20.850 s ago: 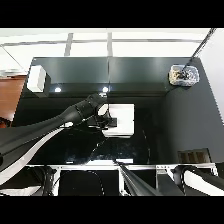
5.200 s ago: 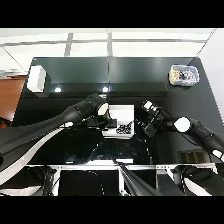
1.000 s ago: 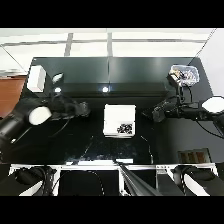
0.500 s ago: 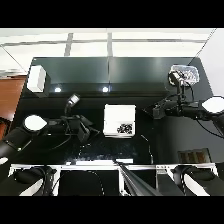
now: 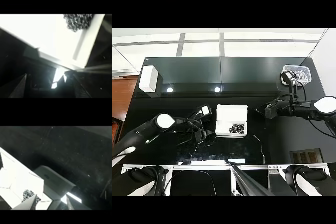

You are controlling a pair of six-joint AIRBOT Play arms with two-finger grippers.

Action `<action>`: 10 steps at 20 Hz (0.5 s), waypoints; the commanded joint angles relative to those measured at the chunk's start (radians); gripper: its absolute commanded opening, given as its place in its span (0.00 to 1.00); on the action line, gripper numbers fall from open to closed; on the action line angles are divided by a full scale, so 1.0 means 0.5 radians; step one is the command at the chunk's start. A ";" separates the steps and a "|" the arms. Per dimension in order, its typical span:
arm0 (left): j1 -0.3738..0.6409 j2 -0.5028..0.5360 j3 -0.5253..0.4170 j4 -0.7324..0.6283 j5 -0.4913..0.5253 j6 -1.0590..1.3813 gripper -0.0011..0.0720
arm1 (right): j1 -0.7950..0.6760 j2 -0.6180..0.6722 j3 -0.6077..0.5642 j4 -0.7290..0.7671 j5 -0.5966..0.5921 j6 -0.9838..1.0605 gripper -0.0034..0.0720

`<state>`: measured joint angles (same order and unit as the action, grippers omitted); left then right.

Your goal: Fold the box and place the chain.

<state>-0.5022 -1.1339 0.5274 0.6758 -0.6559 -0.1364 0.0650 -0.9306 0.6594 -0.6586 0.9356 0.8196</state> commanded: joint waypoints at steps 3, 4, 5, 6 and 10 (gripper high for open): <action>-0.006 -0.330 0.208 -0.008 -0.254 0.484 0.99 | -0.001 -0.002 -0.001 0.000 0.005 0.028 0.61; -0.005 -0.357 0.231 -0.008 -0.247 0.484 0.99 | -0.001 -0.002 -0.001 0.000 0.005 0.029 0.61; -0.005 -0.373 0.249 -0.009 -0.240 0.484 0.99 | -0.001 -0.002 -0.001 0.000 0.005 0.029 0.61; -0.005 -0.377 0.255 -0.015 -0.204 0.484 0.99 | -0.001 -0.002 -0.001 0.000 0.005 0.029 0.61; 0.005 -0.407 0.259 -0.084 -0.233 0.493 0.99 | -0.001 -0.002 -0.001 0.000 0.004 0.029 0.61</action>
